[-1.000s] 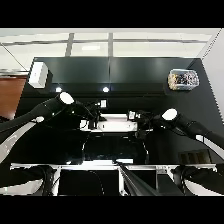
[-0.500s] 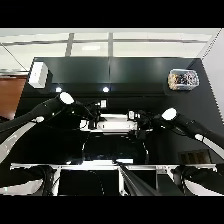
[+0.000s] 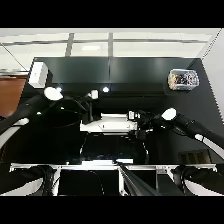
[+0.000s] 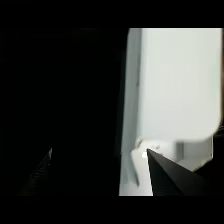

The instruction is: Fold the box and place the chain.

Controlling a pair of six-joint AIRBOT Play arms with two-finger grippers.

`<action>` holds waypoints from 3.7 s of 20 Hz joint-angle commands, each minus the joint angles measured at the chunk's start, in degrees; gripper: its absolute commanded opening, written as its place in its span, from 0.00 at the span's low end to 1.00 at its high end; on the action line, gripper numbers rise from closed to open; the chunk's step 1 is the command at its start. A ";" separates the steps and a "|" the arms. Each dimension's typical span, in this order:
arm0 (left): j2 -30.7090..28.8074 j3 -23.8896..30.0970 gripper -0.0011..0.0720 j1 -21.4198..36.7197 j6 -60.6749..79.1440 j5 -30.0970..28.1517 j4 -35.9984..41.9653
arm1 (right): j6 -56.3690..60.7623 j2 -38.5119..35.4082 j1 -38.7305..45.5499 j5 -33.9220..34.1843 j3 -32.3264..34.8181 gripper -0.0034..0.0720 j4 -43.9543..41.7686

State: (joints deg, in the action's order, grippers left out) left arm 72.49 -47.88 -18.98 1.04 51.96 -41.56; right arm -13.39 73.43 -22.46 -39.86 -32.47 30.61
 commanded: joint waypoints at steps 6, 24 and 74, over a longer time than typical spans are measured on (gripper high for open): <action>-11.98 1.42 0.05 2.05 -31.54 21.66 -8.28 | 0.00 0.02 -0.04 -0.02 0.00 0.67 0.00; 10.75 -3.52 0.05 -6.34 -28.06 -2.43 -4.50 | 0.00 0.02 -0.07 -0.04 0.00 0.27 0.04; 4.13 6.80 0.39 -2.47 11.17 0.33 9.03 | 0.04 0.02 -0.04 0.02 0.00 0.27 0.00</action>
State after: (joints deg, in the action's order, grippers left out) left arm 76.25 -41.10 -20.97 12.47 53.23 -35.29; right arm -13.34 73.43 -22.46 -39.81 -32.47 30.63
